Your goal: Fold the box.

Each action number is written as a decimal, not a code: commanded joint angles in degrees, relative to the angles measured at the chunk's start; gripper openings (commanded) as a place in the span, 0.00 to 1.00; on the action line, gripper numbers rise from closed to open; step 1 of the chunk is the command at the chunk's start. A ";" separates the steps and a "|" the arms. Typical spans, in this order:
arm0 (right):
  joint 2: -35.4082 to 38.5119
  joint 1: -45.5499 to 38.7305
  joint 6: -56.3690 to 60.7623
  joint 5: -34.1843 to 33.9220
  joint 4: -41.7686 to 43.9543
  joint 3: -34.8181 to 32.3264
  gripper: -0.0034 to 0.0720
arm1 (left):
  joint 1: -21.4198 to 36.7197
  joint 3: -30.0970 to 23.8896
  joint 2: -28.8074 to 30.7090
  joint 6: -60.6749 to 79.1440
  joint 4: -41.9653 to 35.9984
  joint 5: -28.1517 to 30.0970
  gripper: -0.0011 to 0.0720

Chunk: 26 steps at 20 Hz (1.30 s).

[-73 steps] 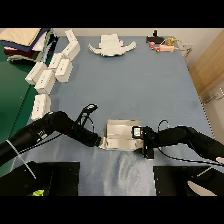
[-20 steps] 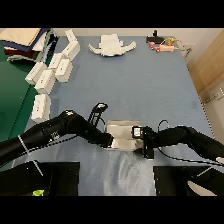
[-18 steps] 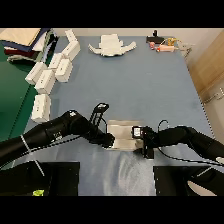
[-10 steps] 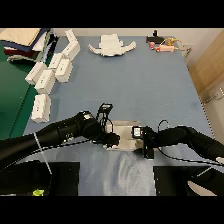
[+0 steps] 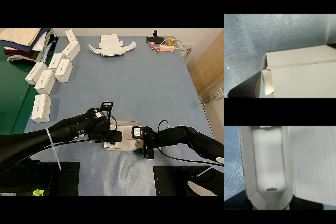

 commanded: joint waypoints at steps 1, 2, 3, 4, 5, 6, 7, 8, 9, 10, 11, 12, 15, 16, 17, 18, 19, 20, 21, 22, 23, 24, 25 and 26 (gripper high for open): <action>0.00 0.00 0.00 0.00 0.02 0.04 0.71 | -0.07 2.58 -2.32 -4.55 1.40 -3.98 0.51; 0.00 0.00 0.00 0.00 0.02 0.04 0.71 | -0.07 2.93 -2.75 -6.12 1.92 -5.14 0.51; 0.00 0.00 0.00 0.02 0.02 0.04 0.71 | -0.07 3.13 -3.04 -7.67 2.32 -5.84 0.51; 0.00 0.00 0.00 0.00 0.02 0.04 0.71 | -0.20 3.13 -3.19 -9.42 2.62 -6.03 0.51; 0.00 0.00 0.00 0.00 0.02 0.04 0.71 | -0.57 3.13 -3.19 -10.97 3.23 -5.84 0.51; 0.00 0.00 0.00 0.00 0.02 0.04 0.71 | -1.20 3.15 -3.19 -12.37 3.96 -5.90 0.51; 0.00 0.00 0.00 0.00 0.02 0.04 0.71 | -1.79 3.15 -3.19 -13.27 4.48 -5.88 0.51; 0.00 0.00 0.00 0.00 0.02 0.04 0.71 | -2.21 3.13 -3.30 -13.29 4.70 -5.88 0.51; 0.00 0.00 0.00 0.00 0.02 0.04 0.71 | -2.49 3.15 -3.56 -13.25 4.90 -5.88 0.51; 0.00 0.00 0.00 0.00 0.02 0.04 0.71 | -2.58 3.15 -4.07 -12.76 4.79 -5.57 0.51; 0.00 0.00 0.00 0.00 0.02 0.04 0.71 | -2.82 3.19 -4.63 -12.44 4.20 -5.33 0.51; 0.02 0.00 0.00 0.02 0.02 0.04 0.71 | -2.99 3.41 -5.42 -11.93 4.11 -5.33 0.51; 0.00 0.00 0.00 0.00 0.02 0.04 0.71 | -3.26 4.17 -7.02 -10.10 4.00 -5.29 0.51; 0.00 0.00 0.00 0.00 0.02 0.04 0.71 | -3.26 4.20 -7.04 -10.10 4.04 -4.96 0.51; 0.00 0.00 0.00 0.00 0.02 0.04 0.71 | -3.26 4.20 -7.04 -10.10 4.02 -4.63 0.51; 0.00 0.00 0.00 0.00 0.02 0.04 0.71 | -3.26 4.20 -7.04 -10.05 4.04 -4.46 0.51; 0.00 0.00 0.00 0.00 0.02 0.04 0.71 | -3.26 4.20 -7.08 -9.55 4.04 -4.37 0.51; 0.00 0.00 0.00 0.00 0.02 0.04 0.71 | -3.26 4.22 -7.30 -8.96 4.04 -4.37 0.51; 0.00 0.00 0.00 0.00 0.02 0.04 0.71 | -3.26 4.37 -7.72 -7.78 4.00 -4.44 0.51; 0.00 0.00 0.00 0.00 0.02 0.04 0.71 | -3.26 4.52 -8.20 -7.08 3.96 -4.52 0.51; 0.00 0.00 0.00 0.02 0.02 0.04 0.71 | -3.26 4.72 -8.76 -6.82 3.96 -4.59 0.51; 0.00 0.00 0.00 0.00 0.02 0.04 0.71 | -3.26 4.76 -9.18 -6.86 4.00 -4.57 0.50; 0.00 0.00 0.00 0.00 0.02 0.04 0.71 | -3.26 4.76 -9.53 -6.84 4.00 -4.66 0.33; 0.00 0.00 0.00 0.00 0.02 0.04 0.71 | -3.26 4.79 -9.62 -6.67 4.02 -4.57 0.13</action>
